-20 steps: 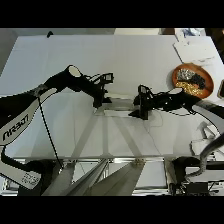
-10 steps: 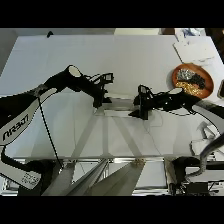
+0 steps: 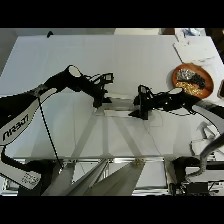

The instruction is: Fold the box and place the chain.

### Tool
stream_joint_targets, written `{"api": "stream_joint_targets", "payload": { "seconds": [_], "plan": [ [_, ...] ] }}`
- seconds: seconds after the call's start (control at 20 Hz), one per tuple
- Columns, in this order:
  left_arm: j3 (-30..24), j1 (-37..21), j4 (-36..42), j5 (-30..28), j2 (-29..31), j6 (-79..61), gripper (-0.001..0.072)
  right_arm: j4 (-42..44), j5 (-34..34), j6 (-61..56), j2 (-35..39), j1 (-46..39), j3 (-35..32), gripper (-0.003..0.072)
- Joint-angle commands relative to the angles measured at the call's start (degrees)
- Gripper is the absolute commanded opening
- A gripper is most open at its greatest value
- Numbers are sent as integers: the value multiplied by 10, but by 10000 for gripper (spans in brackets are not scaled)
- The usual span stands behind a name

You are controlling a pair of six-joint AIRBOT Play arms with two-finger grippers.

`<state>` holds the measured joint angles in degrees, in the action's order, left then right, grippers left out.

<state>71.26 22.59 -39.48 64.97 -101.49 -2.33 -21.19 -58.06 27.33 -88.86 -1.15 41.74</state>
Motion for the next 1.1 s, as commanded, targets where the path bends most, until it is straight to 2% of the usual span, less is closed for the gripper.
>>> {"api": "stream_joint_targets", "payload": {
  "seconds": [0.0,0.35,0.4,0.45,0.5,0.55,0.9,1.05],
  "plan": [
    [0,0,0,0,0,0,14,0,0,0,0,0,1,461],
    [0,0,0,0,0,0,15,0,0,0,0,0,1,461],
    [0,0,0,-1,0,0,38,0,0,0,0,0,1,461],
    [0,0,0,-1,0,0,134,0,0,0,0,0,1,461],
    [0,0,0,0,0,3,271,0,0,0,0,0,1,461],
    [0,0,0,0,2,5,299,0,0,0,0,0,1,461],
    [0,-10,-7,2,48,52,298,0,0,0,0,0,1,461],
    [0,-20,-53,5,82,92,298,0,0,0,0,0,1,461]
  ]
}}
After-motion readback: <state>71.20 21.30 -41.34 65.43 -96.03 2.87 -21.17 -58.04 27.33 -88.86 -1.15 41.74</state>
